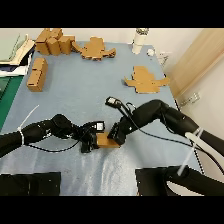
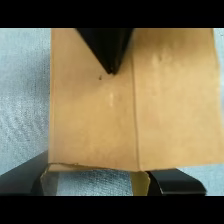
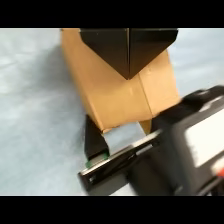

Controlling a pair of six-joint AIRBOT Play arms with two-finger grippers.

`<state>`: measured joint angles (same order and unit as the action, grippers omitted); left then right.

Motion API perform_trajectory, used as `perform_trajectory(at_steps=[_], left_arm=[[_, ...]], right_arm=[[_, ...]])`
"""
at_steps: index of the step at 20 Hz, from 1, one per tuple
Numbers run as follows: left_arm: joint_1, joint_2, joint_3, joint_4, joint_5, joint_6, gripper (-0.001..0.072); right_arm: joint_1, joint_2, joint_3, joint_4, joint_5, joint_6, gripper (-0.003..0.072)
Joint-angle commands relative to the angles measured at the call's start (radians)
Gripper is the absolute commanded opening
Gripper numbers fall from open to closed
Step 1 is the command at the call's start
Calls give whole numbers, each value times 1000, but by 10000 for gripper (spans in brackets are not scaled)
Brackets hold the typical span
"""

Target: Fold the box.

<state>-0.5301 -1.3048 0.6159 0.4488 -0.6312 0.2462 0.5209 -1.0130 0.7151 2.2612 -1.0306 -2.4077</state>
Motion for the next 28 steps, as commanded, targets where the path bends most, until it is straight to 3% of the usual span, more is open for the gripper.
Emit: perform_trajectory(at_steps=[1, 8, 14, 21, 22, 23, 24, 25, 28], left_arm=[[0, 0, 0, 0, 0, 0, 527], [0, 0, 0, 0, 0, 0, 527], [0, 0, 0, 0, 0, 0, 527], [0, 0, 0, 0, 0, 0, 527], [0, 0, 0, 0, 0, 0, 527], [0, 0, 0, 0, 0, 0, 527], [0, 0, 0, 0, 0, 0, 527], [0, 0, 0, 0, 0, 0, 527], [0, 0, 0, 0, 0, 0, 527]], right_arm=[[117, 113, -66, -194, 222, -2, 0], [273, 226, -226, -401, 458, -2, 1], [365, 262, -264, -468, 463, -2, 2], [372, 261, -295, -479, 462, -2, 3], [372, 261, -295, -478, 463, -2, 21], [372, 262, -294, -478, 468, -2, 88], [372, 262, -294, -478, 475, -2, 335], [372, 262, -294, -472, 474, -2, 477], [372, 262, -294, -463, 473, -2, 477]])
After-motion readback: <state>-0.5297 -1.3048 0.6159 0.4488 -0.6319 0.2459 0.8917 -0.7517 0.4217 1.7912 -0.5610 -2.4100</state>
